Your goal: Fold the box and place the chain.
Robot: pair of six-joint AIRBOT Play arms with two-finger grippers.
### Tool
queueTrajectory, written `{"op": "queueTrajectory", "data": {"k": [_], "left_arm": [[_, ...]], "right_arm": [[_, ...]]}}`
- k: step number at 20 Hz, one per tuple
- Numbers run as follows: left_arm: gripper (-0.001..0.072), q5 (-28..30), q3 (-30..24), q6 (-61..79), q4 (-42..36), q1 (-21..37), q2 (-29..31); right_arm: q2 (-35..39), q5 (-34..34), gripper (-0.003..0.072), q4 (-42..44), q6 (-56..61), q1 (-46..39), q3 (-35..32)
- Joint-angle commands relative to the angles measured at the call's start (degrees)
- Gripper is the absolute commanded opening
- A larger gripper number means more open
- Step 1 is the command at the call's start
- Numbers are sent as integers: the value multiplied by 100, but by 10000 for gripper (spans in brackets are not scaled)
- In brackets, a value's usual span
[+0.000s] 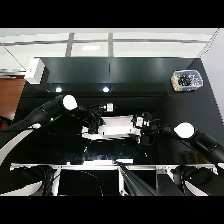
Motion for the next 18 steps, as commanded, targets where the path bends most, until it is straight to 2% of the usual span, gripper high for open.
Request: {"op": "queueTrajectory", "data": {"k": [1,5,8,15,18], "left_arm": [[27,-7,-4,2,-2,-2,-2],[28,-7,-4,2,-2,-2,-2],[27,-7,-4,2,-2,-2,-2],[28,-7,-2,4,-2,-2,-2],[28,-7,2,13,0,-2,-2]], "right_arm": [[-22,173,616,61,15,-155,33],[-214,203,617,107,11,-181,35],[-293,-79,617,109,0,-195,37],[-297,227,617,221,-87,-348,116],[-374,238,617,551,-415,-358,116]]}}
